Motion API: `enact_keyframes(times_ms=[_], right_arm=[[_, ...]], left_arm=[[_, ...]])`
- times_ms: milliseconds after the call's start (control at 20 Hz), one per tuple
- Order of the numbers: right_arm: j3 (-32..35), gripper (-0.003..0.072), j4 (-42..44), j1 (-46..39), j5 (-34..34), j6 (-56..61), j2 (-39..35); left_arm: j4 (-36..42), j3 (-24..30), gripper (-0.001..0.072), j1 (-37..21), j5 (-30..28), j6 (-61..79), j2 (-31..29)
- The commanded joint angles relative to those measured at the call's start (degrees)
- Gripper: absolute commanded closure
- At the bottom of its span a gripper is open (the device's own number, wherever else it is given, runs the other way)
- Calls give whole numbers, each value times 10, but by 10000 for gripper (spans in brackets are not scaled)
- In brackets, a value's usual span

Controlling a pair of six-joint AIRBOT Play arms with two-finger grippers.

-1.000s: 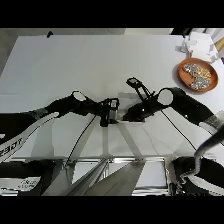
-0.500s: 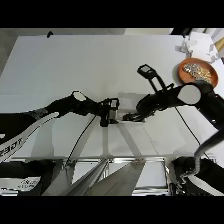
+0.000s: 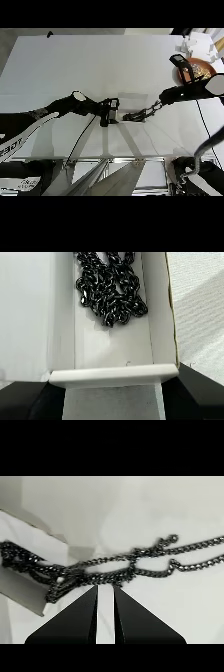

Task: Fold the box and place the chain.

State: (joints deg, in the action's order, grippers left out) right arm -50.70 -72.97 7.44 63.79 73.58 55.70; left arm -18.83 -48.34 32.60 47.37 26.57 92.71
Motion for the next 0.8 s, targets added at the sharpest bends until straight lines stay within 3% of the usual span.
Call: enact_keyframes(times_ms=[0,650,700,750], right_arm=[[0,561,-4,-24,3,-1,0],[1,560,-6,-24,-52,-21,57],[1,553,-6,-24,-57,-21,68],[1,469,-6,-24,-60,-20,80]], left_arm=[[0,0,638,0,0,0,0],[0,0,638,0,0,0,0],[0,0,638,0,0,0,0],[0,0,638,0,0,0,0]])
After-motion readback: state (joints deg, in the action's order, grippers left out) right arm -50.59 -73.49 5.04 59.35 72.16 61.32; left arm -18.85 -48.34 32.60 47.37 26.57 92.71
